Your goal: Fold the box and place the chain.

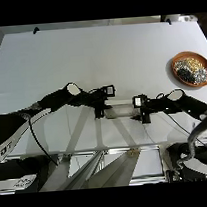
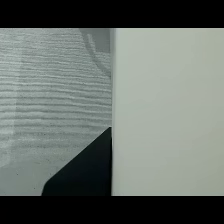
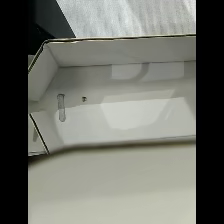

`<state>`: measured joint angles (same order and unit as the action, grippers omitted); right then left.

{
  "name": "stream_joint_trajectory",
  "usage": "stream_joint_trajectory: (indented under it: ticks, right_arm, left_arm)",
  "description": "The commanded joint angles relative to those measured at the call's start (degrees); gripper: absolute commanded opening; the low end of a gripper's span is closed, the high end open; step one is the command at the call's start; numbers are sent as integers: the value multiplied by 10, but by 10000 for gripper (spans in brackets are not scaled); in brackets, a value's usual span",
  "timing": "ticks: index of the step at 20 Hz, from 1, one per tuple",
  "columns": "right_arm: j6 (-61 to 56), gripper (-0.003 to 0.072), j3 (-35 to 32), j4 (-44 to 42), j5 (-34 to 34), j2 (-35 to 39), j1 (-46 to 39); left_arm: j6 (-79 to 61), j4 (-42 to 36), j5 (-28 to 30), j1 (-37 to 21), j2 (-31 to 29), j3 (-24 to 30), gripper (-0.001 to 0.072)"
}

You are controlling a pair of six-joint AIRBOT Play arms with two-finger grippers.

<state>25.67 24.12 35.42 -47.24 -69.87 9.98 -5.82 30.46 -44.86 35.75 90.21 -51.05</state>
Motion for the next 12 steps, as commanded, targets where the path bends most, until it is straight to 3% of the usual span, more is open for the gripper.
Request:
stream_joint_trajectory:
  ticks: [1,4,12]
  right_arm:
    - [-1,513,0,1,2,0,0]
    - [-1,405,0,2,-5,0,0]
    - [-1,408,0,2,-16,0,0]
  left_arm:
    - [1,0,0,0,0,0,10]
    - [0,0,0,0,0,0,10]
    - [0,0,0,0,0,0,10]
